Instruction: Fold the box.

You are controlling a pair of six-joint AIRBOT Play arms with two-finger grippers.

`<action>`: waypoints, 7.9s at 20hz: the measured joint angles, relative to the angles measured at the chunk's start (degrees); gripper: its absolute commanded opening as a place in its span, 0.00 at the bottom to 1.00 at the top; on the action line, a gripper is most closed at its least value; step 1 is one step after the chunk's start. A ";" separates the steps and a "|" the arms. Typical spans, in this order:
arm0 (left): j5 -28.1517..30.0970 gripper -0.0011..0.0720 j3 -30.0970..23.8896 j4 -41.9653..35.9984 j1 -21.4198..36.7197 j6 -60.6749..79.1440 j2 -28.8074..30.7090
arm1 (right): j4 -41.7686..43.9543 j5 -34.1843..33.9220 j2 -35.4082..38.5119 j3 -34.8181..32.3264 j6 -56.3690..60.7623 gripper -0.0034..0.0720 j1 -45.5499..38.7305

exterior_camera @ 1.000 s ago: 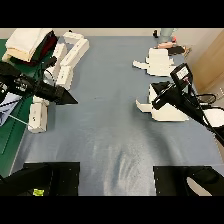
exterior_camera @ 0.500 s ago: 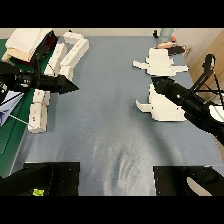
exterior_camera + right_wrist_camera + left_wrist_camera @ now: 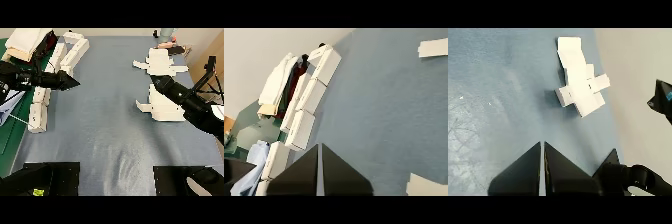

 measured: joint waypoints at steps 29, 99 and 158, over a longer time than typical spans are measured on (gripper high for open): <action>3.65 0.97 0.00 -1.20 -2.38 -2.58 -0.04 | -61.07 73.70 -61.90 52.89 18.88 0.54 -60.22; -14.86 0.29 1.18 0.11 -12.04 23.85 -27.82 | -39.50 34.51 -10.01 -4.22 19.50 0.05 0.07; 19.28 0.03 -13.99 0.50 -35.89 60.92 -6.10 | -63.39 38.95 -11.65 13.55 41.99 0.60 -14.97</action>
